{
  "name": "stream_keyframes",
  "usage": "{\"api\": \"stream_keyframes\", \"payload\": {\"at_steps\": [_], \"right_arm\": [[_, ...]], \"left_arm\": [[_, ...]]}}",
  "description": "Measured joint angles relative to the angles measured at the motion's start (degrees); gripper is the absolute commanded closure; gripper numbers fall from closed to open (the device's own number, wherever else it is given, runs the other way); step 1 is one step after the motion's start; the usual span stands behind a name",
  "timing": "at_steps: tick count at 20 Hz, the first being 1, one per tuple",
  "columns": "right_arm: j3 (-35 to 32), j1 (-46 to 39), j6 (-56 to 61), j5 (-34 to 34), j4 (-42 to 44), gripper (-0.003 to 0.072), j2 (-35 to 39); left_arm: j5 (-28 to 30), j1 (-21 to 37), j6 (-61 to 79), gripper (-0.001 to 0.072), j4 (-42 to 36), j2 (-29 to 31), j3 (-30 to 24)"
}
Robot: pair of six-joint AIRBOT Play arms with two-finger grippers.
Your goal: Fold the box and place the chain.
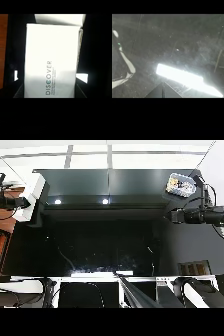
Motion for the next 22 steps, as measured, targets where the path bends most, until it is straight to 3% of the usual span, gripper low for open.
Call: {"api": "stream_keyframes", "payload": {"at_steps": [1,6,7,8,9,12,14,16,22], "right_arm": [[0.0,0.0,0.0,-0.1,0.2,0.0669,0.0],[0.0,0.0,0.0,-0.3,0.2,0.067,0.0],[0.0,0.0,0.0,-0.2,0.2,0.067,0.0],[0.0,0.0,0.0,-0.2,0.2,0.067,0.0],[0.0,0.0,0.0,-0.3,0.2,0.067,0.0],[-0.2,1.6,-0.7,-2.1,0.1,0.067,-0.2],[-0.2,4.1,-1.3,-4.7,0.0,0.0669,-0.5],[-0.2,6.7,-1.7,-8.0,-0.4,0.0669,-0.7],[-0.2,10.3,-2.1,-12.3,-2.0,0.0669,-0.8]], "left_arm": [[0.2,-0.5,0.2,-0.0002,0.2,-1.1,1.3],[-0.1,-2.5,-1.5,0.0002,1.3,-2.6,9.2],[-1.6,-2.7,-3.0,0.005,1.5,-2.3,11.5],[-3.8,-2.8,-5.3,0.0324,1.6,-1.7,14.1],[-6.4,-2.9,-7.8,0.0679,1.6,-1.0,16.1],[-14.2,-3.1,-13.3,0.0685,-4.5,3.2,18.3],[-16.2,-3.7,-13.3,0.0686,-11.5,8.4,14.7],[-16.0,-5.6,-11.2,0.0686,-16.0,15.7,7.3],[-7.0,-12.9,-8.0,0.0684,-10.4,39.2,-21.3]]}}
